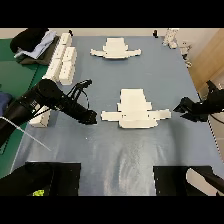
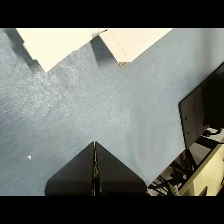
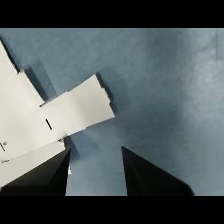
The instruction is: Fold the box.
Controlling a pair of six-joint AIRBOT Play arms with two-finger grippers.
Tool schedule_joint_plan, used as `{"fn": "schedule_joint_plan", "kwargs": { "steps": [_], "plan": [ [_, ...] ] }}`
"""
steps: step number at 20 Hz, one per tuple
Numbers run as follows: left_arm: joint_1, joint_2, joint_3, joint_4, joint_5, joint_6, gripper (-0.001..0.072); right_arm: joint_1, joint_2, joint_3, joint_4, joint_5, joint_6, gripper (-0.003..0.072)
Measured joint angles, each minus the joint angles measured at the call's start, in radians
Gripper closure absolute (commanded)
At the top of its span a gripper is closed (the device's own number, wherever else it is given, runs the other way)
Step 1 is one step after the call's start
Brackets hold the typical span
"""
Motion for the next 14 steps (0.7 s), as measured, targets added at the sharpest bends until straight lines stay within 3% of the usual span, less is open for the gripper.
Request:
{"fn": "schedule_joint_plan", "kwargs": {
  "steps": [8, 12, 14],
  "plan": [
    [0.0, 0.0, 0.0, -0.003, 0.025, 0.0, 0.0696, -0.13, -0.387, 0.182, 0.215, -0.116, -0.426, 0.0214],
    [0.0, 0.0, 0.0, -0.004, 0.044, 0.0, 0.0696, -0.136, -0.494, 0.203, 0.257, -0.148, -0.523, 0.0214],
    [0.0, 0.0, 0.0, -0.005, 0.047, 0.0, 0.0696, -0.135, -0.525, 0.207, 0.277, -0.17, -0.56, 0.0249]
  ]
}}
